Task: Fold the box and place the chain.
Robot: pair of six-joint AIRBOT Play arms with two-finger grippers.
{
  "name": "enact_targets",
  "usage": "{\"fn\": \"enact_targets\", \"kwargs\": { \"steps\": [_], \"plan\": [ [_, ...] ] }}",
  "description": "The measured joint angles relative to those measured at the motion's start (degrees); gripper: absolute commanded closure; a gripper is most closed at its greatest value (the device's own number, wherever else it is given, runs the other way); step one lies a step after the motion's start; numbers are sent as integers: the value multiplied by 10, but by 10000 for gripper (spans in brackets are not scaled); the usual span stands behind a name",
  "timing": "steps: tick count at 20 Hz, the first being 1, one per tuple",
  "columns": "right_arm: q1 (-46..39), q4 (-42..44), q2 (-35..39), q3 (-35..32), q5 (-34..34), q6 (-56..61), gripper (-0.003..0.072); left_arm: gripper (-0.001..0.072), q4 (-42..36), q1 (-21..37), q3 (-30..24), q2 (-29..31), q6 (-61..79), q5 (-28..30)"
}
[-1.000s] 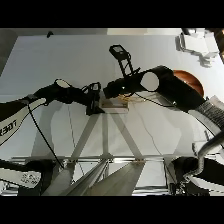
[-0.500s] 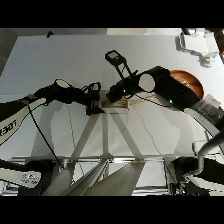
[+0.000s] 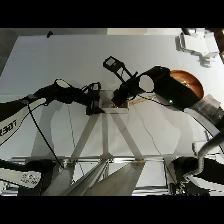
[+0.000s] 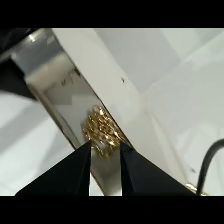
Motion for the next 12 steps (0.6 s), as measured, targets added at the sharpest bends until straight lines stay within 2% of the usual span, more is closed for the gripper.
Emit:
{"fn": "enact_targets", "kwargs": {
  "steps": [2, 3, 4, 10, 12],
  "plan": [
    [-7, -11, 13, 0, 19, -42, 467, 523, 0, 0, 0, 0, 0, 0],
    [-15, -17, 19, 0, 29, -61, 390, 523, 0, 0, 0, 0, 0, 0],
    [-28, -20, 24, 0, 41, -85, 347, 523, 0, 0, 0, 0, 0, 0],
    [-137, -19, 34, 0, 126, -297, 346, 523, 0, 0, 0, 0, 0, 0],
    [-174, 0, 26, 0, 137, -375, 317, 523, 0, 0, 0, 0, 0, 0]
  ]
}}
